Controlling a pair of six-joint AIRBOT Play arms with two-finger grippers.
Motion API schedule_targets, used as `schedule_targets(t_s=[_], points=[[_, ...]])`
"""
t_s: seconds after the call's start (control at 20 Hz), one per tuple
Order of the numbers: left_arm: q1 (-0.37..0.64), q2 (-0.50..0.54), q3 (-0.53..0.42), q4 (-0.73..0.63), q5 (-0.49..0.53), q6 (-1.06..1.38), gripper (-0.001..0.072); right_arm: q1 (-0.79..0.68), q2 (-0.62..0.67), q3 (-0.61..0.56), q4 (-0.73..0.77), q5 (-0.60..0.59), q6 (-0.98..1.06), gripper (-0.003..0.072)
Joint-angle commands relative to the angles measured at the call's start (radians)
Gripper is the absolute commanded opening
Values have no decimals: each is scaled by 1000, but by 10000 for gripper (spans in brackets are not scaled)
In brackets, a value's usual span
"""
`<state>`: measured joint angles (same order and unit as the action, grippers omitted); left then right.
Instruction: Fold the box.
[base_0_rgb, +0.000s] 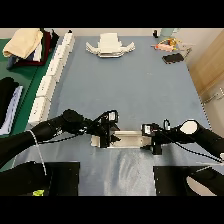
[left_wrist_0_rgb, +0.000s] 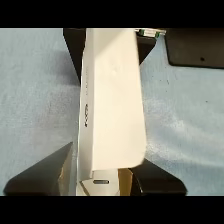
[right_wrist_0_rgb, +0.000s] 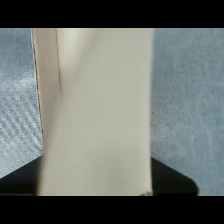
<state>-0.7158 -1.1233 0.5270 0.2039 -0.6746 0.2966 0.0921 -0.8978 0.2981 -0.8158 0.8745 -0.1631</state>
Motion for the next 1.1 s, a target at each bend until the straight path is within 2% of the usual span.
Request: schedule_targets(t_s=[0.0, 0.1, 0.2, 0.3, 0.35, 0.4, 0.45, 0.5, 0.6, 0.75, 0.85, 1.05], points=[[14, 31, 1, 40, 17, -163, 416, 0, 0, 1, 1, -1, -2, 519], [41, 94, 1, 198, -24, -401, 416, 0, 0, 1, 1, -1, -2, 519], [76, 187, 1, 433, -114, -665, 417, 0, 0, 1, 1, -1, -2, 519], [116, 294, 1, 618, -253, -953, 414, 0, 0, 1, 1, -1, -2, 519], [132, 340, 1, 666, -320, -1062, 412, 0, 0, 1, 1, -1, -2, 519], [142, 385, 1, 680, -385, -1191, 231, 0, 0, 1, 1, -1, -2, 519], [142, 417, 1, 662, -426, -1291, 15, 0, 0, 1, 1, -1, -2, 518], [125, 436, 0, 614, -435, -1369, 17, 0, 0, 1, 1, -1, -2, 519], [53, 423, 0, 488, -371, -1477, 17, 0, 0, 1, 1, -1, -2, 519], [-74, 319, 23, 320, -160, -1537, 17, 0, 0, 1, 1, -1, -2, 519], [-80, 211, 81, 246, -100, -1547, 18, 0, 0, 1, 1, -1, -2, 519], [-72, 54, 208, 227, -5, -1547, 18, 0, 0, 1, 1, -1, -2, 519]])
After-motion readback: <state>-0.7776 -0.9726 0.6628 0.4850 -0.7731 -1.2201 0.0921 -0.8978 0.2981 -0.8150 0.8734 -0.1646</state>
